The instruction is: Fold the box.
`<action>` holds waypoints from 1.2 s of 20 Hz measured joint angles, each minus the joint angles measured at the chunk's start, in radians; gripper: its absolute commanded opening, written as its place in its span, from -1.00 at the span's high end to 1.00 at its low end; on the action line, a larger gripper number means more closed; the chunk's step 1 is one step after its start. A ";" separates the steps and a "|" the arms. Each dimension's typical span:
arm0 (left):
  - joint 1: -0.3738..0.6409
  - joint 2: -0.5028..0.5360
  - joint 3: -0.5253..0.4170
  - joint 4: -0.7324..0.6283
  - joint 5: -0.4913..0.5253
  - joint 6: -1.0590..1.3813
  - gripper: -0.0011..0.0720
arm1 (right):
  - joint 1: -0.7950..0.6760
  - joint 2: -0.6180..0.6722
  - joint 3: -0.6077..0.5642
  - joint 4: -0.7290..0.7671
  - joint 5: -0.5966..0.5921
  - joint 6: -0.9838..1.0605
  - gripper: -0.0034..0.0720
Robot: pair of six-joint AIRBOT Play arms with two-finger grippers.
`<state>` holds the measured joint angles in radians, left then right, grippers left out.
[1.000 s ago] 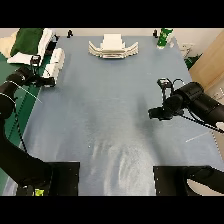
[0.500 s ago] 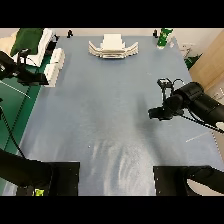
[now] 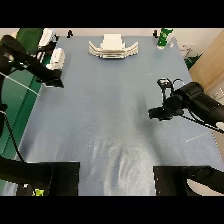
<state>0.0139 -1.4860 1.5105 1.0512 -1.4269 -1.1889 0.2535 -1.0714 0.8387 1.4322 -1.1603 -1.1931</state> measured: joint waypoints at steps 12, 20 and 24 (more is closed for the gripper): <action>-0.553 0.004 -0.203 0.149 0.234 -0.253 0.94 | 0.000 0.000 0.000 0.000 0.000 0.000 0.87; -0.598 0.004 -0.227 0.182 0.278 -0.298 0.94 | 0.000 0.000 0.000 0.000 0.000 0.000 0.87; -0.601 0.004 -0.229 0.182 0.282 -0.301 0.94 | 0.000 0.000 0.000 0.000 0.000 0.000 0.87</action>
